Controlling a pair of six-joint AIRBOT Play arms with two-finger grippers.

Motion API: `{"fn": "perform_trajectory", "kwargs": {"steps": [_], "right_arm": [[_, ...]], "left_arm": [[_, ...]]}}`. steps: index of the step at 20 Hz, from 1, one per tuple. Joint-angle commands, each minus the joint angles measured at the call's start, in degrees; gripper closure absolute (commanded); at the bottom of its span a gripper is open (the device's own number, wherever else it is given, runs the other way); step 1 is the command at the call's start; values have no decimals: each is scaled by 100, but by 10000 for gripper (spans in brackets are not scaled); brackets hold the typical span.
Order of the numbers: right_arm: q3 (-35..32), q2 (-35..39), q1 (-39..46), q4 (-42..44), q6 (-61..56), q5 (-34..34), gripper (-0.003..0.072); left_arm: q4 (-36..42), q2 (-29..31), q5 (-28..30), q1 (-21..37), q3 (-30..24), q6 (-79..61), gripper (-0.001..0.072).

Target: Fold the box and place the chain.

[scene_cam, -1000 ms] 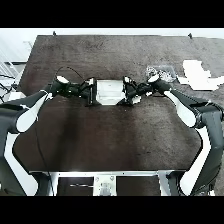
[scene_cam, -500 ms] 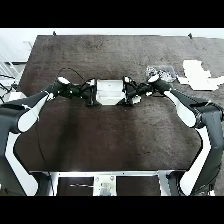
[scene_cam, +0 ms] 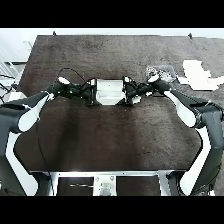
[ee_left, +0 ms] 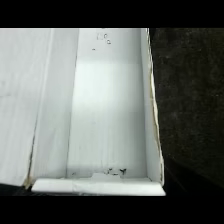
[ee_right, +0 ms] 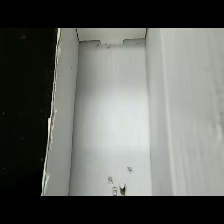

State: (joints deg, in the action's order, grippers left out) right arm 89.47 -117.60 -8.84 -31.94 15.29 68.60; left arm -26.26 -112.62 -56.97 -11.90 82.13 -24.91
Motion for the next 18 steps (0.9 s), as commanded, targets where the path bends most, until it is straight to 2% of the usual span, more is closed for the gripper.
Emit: {"fn": "perform_trajectory", "kwargs": {"steps": [1,11,15,16,18], "right_arm": [[0,0,-2,0,0,4,108],[0,0,-2,0,0,7,108],[0,0,-2,0,0,4,108],[0,0,-2,0,0,4,108],[0,0,-2,0,0,4,108]], "left_arm": [[44,-2,59,0,7,85,-4],[188,-107,26,0,24,81,0],[210,-107,131,0,24,39,99],[212,-107,186,0,24,39,172],[214,-107,205,0,24,-13,182]]}}
